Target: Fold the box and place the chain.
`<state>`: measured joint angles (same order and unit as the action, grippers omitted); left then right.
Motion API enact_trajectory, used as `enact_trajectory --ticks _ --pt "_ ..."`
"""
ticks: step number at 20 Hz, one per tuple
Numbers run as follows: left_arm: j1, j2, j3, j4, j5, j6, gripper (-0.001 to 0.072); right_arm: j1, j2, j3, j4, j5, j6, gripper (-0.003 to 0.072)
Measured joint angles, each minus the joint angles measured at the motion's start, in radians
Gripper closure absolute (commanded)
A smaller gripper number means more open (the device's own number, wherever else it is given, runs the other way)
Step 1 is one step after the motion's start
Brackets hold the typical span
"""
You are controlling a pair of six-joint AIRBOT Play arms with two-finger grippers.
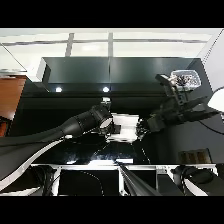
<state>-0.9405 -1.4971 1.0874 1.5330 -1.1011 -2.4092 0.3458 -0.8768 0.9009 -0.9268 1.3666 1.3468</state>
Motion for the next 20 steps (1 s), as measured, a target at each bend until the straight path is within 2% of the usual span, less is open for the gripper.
enact_trajectory --ticks 6,9,10,11,16,20 --pt "0.000 0.000 0.000 0.000 0.000 0.000 0.0684 0.103 -0.095 -0.016 0.006 -0.159 0.006 0.0647" --pt "0.000 0.000 0.000 0.000 0.000 0.000 0.0683 0.118 -0.142 -0.019 -0.008 -0.202 0.007 0.0646" --pt "0.000 0.000 0.000 0.000 -0.001 0.000 0.0683 0.122 -0.153 -0.021 -0.010 -0.208 0.007 0.0533" --pt "0.000 0.000 0.000 0.000 -0.002 0.000 0.0683 0.125 -0.161 -0.023 -0.013 -0.213 0.007 0.0314" --pt "0.000 0.000 0.000 -0.001 -0.008 0.000 0.0683 0.090 -0.159 -0.024 -0.055 -0.164 0.024 0.0313" --pt "0.000 0.000 0.000 0.000 -0.008 0.000 0.0683 -0.061 -0.073 -0.023 -0.122 -0.104 0.029 0.0313"
